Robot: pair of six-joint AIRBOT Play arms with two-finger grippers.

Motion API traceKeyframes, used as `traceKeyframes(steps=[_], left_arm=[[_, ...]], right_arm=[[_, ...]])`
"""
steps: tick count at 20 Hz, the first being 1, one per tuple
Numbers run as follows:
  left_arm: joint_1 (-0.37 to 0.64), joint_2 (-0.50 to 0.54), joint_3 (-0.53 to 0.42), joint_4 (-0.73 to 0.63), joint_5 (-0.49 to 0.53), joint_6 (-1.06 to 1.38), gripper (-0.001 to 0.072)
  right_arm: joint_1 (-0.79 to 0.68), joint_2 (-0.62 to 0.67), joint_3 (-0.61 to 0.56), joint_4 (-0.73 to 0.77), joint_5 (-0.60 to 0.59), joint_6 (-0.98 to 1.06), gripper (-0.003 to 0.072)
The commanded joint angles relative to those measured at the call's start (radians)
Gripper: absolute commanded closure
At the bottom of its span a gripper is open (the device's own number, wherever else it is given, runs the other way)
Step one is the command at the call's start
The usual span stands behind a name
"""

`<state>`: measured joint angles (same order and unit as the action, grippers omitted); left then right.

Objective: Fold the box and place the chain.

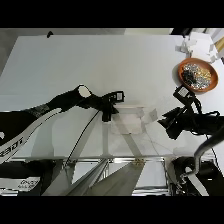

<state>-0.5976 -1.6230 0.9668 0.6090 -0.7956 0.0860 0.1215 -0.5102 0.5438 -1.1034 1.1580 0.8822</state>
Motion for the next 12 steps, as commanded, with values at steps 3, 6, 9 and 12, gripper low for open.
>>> traceKeyframes(steps=[3, 6, 9, 12], left_arm=[[0.0, -0.001, 0.0, 0.013, -0.002, 0.0, 0.07], [0.0, -0.001, 0.0, 0.013, -0.002, -0.001, 0.0699], [0.0, -0.001, 0.0, 0.013, -0.002, 0.0, 0.0699], [0.0, -0.001, 0.0, 0.013, -0.002, 0.0, 0.0699]], right_arm=[[0.0, 0.001, 0.0, 0.0, 0.0, 0.0, 0.035], [0.0, 0.0, 0.0, 0.002, 0.0, -0.004, 0.0351], [0.0, -0.005, -0.001, 0.039, 0.002, -0.094, 0.0515], [0.0, -0.034, -0.003, 0.087, 0.008, -0.272, 0.0674]])
